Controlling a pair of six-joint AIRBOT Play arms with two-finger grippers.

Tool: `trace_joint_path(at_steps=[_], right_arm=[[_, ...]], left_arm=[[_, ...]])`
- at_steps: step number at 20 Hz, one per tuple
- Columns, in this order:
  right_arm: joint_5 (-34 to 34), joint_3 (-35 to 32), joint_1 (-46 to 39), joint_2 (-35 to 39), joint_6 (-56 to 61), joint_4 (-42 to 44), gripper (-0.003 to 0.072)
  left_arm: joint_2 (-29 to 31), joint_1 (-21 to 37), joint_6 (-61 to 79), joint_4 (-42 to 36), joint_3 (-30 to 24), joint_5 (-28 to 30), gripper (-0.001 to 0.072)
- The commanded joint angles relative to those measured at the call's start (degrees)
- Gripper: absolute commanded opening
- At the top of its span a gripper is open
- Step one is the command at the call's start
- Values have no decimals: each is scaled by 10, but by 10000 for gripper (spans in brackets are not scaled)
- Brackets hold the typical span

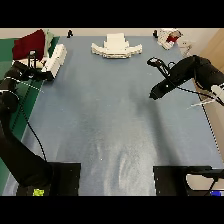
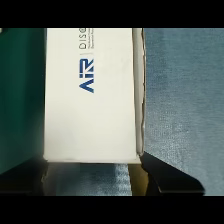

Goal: Fold the box.

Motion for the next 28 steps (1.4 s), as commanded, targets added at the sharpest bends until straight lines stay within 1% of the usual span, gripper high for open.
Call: trace_joint_path(at_steps=[1,5,13,17,18,19,20,24,28], right_arm=[[0,0,0,0,0,0,8],[0,0,0,0,0,0,8],[0,0,0,0,0,0,8],[0,0,0,0,0,0,8],[0,0,0,0,0,0,8],[0,0,0,0,0,0,8],[0,0,0,0,0,0,8],[0,0,0,0,0,0,8],[0,0,0,0,0,0,7]], left_arm=[[-7,-4,-2,-1,6,-12,518],[-21,-11,0,0,5,-35,518],[-21,-11,0,0,5,-14,518],[-21,-11,0,-1,5,-15,518],[-21,-11,0,-1,5,-16,530],[-21,-11,0,-1,5,-16,663],[-21,-11,0,-1,5,-16,693],[-17,-10,0,3,6,-21,693],[14,5,0,17,8,-57,694]])
